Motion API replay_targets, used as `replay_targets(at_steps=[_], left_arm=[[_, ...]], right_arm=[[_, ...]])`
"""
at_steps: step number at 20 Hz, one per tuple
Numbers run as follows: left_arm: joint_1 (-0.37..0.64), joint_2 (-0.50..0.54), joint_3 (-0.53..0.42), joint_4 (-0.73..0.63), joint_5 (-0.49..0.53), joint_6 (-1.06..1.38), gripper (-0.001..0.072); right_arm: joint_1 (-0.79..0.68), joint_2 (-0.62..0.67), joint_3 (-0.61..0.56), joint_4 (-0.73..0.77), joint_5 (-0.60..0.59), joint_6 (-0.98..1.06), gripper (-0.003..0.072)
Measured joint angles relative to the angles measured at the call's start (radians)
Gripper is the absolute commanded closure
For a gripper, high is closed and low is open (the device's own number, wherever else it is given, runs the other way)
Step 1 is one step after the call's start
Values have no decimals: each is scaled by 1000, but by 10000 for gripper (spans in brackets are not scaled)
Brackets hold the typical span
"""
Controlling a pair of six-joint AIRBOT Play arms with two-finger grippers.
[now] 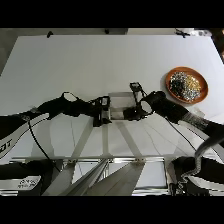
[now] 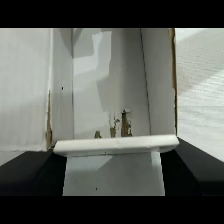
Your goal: Fold the box and place the chain.
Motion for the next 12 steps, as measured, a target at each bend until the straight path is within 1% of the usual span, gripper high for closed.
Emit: replay_targets(at_steps=[3, 8, 12], left_arm=[[0, 0, 0, 0, 0, -1, 439], [0, 0, 0, 0, 0, 0, 438], [0, 0, 0, 0, -1, 0, 439]], right_arm=[[0, 60, 1, -32, 27, -54, 232], [-21, 191, 3, -140, 91, -116, 231], [-140, 280, 31, -217, 110, -178, 231]])
